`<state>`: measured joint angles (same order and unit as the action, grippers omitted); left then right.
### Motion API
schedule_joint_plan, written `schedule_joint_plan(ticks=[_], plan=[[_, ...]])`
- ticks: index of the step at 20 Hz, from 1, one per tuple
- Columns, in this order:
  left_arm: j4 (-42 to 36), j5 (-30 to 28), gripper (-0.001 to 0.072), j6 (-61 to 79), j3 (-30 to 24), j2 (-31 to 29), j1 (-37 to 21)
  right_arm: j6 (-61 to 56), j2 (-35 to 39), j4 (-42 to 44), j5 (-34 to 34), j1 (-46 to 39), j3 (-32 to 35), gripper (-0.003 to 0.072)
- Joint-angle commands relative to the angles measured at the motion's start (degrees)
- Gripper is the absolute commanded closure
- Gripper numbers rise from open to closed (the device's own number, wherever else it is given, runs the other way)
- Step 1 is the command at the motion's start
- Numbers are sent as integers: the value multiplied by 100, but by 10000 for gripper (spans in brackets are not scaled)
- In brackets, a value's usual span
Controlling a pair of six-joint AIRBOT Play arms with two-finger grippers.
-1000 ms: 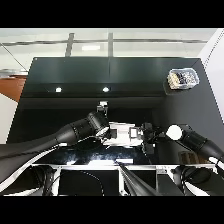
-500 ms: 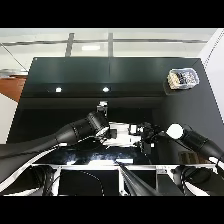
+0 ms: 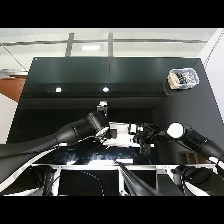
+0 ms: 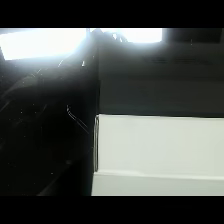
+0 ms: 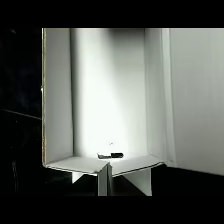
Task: Fold the box and place the chain.
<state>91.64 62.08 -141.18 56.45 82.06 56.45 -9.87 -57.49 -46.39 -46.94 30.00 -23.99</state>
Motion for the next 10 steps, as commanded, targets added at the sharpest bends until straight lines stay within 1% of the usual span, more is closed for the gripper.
schedule_joint_plan(ticks=[1, 4, 8, 10], plan=[[0, -11, 676, 0, 0, 4, -4, -4, 2, 442, -31, 2, -7, 616], [0, -50, 676, -2, 0, 4, -4, 0, 2, 901, 262, 50, -7, 616], [0, -50, 676, -2, 0, 4, -4, -4, -4, 951, 542, 323, -7, 616], [0, -48, 676, -2, 0, 4, -4, -9, -4, 942, 649, 332, -4, 616]])
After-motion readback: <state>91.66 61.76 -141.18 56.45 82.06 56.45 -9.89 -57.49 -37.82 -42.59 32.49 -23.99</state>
